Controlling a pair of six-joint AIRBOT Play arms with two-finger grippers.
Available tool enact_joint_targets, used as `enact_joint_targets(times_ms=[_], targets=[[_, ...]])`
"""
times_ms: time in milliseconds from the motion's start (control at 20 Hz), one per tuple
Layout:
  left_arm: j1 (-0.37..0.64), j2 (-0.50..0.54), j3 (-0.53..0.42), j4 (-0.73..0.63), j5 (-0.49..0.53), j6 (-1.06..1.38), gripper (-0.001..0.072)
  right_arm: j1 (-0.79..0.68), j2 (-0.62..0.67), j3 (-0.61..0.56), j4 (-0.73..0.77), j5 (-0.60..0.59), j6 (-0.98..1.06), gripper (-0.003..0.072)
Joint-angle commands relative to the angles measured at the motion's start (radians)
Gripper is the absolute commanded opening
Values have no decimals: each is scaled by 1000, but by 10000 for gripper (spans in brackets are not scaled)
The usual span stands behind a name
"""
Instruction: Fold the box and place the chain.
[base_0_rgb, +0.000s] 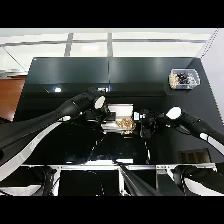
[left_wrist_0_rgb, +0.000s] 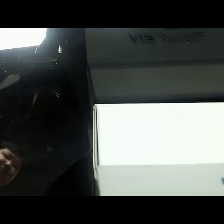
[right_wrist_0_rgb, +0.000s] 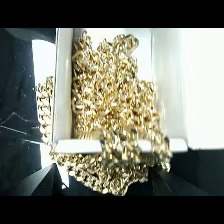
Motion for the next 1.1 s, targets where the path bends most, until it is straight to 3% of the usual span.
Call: enact_joint_targets(times_ms=[0,100,150,200,450,650,750,850,950,1050], targets=[[0,0,1,0,-1,0,30,10,-14,4,4,6,-23,534],[1,0,1,0,0,0,30,10,-13,5,1,8,15,159],[1,0,1,1,0,0,30,8,-11,5,-11,0,45,112],[1,0,1,0,-1,0,29,5,-3,6,-29,-3,74,15],[1,0,1,0,0,0,30,-74,134,7,-227,25,378,17],[1,0,1,0,0,0,30,-106,330,37,-240,142,703,16],[1,0,1,-1,-1,0,30,-106,396,84,-133,268,802,16],[1,0,1,-1,0,0,30,-106,415,115,98,341,820,16],[1,0,1,-1,-1,0,29,-106,415,131,332,343,819,16],[1,0,1,-1,-5,0,30,-106,414,135,468,331,819,16]])
